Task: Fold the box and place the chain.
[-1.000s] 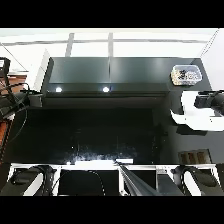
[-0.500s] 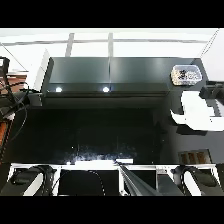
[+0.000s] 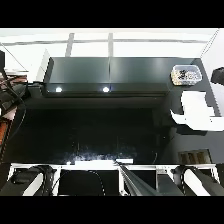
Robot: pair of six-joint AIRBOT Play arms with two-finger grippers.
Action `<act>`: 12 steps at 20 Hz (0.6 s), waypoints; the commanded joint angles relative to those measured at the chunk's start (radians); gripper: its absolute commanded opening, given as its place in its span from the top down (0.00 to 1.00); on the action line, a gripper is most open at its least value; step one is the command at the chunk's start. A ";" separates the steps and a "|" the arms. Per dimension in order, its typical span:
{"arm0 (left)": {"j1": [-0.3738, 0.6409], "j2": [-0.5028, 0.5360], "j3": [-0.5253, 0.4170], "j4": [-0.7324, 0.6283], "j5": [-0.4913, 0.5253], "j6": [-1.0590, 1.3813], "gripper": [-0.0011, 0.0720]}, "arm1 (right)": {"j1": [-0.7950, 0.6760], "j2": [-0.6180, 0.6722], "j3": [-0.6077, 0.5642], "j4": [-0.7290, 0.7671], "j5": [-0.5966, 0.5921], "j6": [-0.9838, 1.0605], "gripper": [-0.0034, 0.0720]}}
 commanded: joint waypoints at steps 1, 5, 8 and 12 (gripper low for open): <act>-0.002 -0.029 0.000 -0.055 0.016 0.003 0.02 | -0.172 -0.243 0.224 -0.160 0.371 0.089 0.00; -0.004 -0.034 0.000 -0.058 -0.039 0.003 0.02 | -0.357 -0.399 0.428 -0.502 0.643 0.229 0.00; -0.007 -0.038 0.000 -0.082 -0.090 0.003 0.02 | -0.508 -0.431 0.447 -0.446 0.631 0.231 0.00; -0.007 -0.050 0.000 -0.091 -0.105 0.003 0.02 | -0.686 -0.499 0.447 -0.283 0.667 0.185 0.00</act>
